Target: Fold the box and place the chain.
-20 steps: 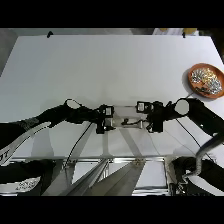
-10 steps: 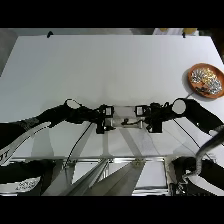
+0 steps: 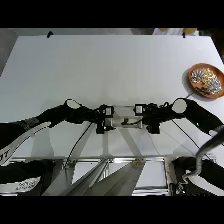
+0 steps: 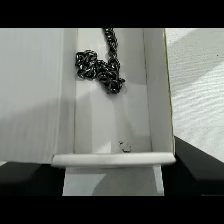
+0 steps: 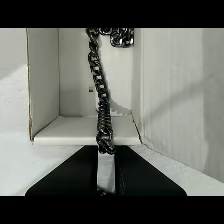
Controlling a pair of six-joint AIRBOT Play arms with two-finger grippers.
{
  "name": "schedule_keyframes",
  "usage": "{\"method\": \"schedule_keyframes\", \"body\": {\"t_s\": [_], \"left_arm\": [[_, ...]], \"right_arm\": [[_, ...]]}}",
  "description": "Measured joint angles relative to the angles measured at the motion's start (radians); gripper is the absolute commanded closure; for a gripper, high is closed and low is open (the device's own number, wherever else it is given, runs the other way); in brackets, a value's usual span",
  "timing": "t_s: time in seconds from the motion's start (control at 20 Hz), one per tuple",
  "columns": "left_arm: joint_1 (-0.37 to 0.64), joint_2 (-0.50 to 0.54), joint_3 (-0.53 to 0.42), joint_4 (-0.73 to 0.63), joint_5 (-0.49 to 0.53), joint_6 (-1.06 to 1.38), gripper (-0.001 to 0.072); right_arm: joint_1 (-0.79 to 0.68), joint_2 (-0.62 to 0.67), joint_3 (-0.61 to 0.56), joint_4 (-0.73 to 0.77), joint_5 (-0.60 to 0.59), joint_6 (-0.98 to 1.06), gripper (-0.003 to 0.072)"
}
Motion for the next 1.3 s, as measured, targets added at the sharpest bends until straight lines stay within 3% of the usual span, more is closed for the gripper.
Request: {"method": "schedule_keyframes", "body": {"t_s": [0.1, 0.25, 0.3, 0.35, 0.4, 0.6, 0.75, 1.0, 1.05, 1.15, 1.3], "left_arm": [[0.000, 0.000, 0.000, 0.000, 0.000, 0.000, 0.0577], [0.000, 0.000, 0.000, 0.000, 0.000, 0.000, 0.0577], [0.000, 0.000, 0.000, 0.000, 0.000, 0.000, 0.0577], [0.000, 0.000, 0.000, 0.000, 0.000, 0.000, 0.0577], [0.000, 0.000, 0.000, 0.000, 0.002, 0.000, 0.0577], [0.000, 0.000, 0.000, 0.000, 0.000, 0.000, 0.0577], [0.000, 0.000, 0.000, 0.000, 0.000, 0.000, 0.0577], [0.000, 0.000, 0.000, 0.000, 0.000, 0.000, 0.0577], [0.000, 0.000, 0.000, 0.000, 0.000, 0.000, 0.0577], [0.000, 0.000, 0.000, 0.000, 0.000, 0.000, 0.0577], [0.000, 0.000, 0.000, 0.000, 0.000, 0.000, 0.0577]], "right_arm": [[0.000, 0.000, -0.002, 0.006, -0.003, 0.000, 0.0668], [0.000, 0.003, -0.003, 0.011, 0.003, 0.003, 0.0667], [0.000, 0.007, -0.004, 0.012, 0.007, 0.004, 0.0632], [0.000, 0.012, -0.004, 0.011, 0.010, 0.008, 0.0492], [0.000, 0.018, -0.004, 0.008, 0.016, 0.008, 0.0403], [0.000, 0.042, -0.004, -0.044, -0.008, 0.008, 0.0402], [0.000, 0.048, -0.004, -0.027, -0.031, 0.008, 0.0466], [0.000, 0.050, -0.004, -0.003, -0.042, 0.008, 0.0470], [0.000, 0.050, -0.004, 0.002, -0.040, 0.008, 0.0502], [0.000, 0.050, -0.004, 0.006, -0.029, 0.008, 0.0641], [0.000, 0.051, -0.004, 0.008, -0.015, 0.015, 0.0668]]}}
